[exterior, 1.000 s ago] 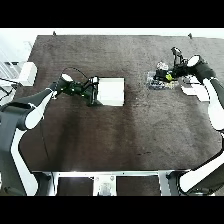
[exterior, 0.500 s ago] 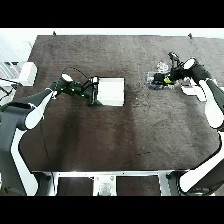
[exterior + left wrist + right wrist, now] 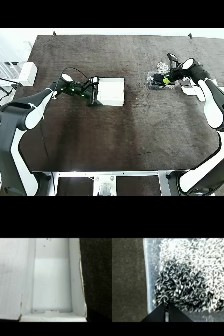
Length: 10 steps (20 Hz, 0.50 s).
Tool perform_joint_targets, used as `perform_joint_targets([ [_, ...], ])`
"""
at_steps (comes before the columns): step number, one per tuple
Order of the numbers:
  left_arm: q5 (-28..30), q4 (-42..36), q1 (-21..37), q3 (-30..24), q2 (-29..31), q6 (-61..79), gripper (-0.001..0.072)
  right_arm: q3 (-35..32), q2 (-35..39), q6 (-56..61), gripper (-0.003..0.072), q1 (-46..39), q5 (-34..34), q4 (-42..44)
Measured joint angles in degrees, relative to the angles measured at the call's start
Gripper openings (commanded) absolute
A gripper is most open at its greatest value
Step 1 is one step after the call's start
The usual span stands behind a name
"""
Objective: Fold the box and place the chain.
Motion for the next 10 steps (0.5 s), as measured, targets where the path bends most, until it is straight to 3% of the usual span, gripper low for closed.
perform_joint_targets([
  [10,0.0,0.0,0.0,0.0,0.0,0.0,0.0476,0.1,12.8,-1.6,0.0012,0.3,-0.1,0.4],
])
